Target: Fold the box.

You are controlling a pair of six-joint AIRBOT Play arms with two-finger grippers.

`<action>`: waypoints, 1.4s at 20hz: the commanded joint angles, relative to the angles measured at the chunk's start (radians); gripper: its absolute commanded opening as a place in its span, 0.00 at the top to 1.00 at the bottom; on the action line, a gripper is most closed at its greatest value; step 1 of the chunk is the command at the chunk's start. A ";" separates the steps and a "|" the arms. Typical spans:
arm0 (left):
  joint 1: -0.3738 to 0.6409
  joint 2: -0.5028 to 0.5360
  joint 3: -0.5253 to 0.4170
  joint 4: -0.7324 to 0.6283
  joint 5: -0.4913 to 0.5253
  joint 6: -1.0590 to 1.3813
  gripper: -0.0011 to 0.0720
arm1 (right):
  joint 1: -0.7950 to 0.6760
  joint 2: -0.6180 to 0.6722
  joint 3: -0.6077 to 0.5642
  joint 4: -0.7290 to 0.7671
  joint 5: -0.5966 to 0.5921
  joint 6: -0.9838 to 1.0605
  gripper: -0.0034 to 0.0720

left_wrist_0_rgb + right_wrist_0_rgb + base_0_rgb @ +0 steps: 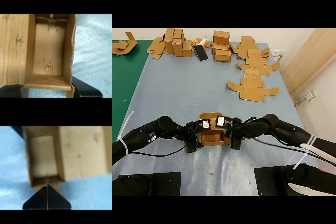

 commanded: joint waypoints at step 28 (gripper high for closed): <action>0.000 -0.001 0.000 0.003 0.000 0.003 0.49 | -0.202 -0.011 -0.017 0.320 -0.060 0.675 0.90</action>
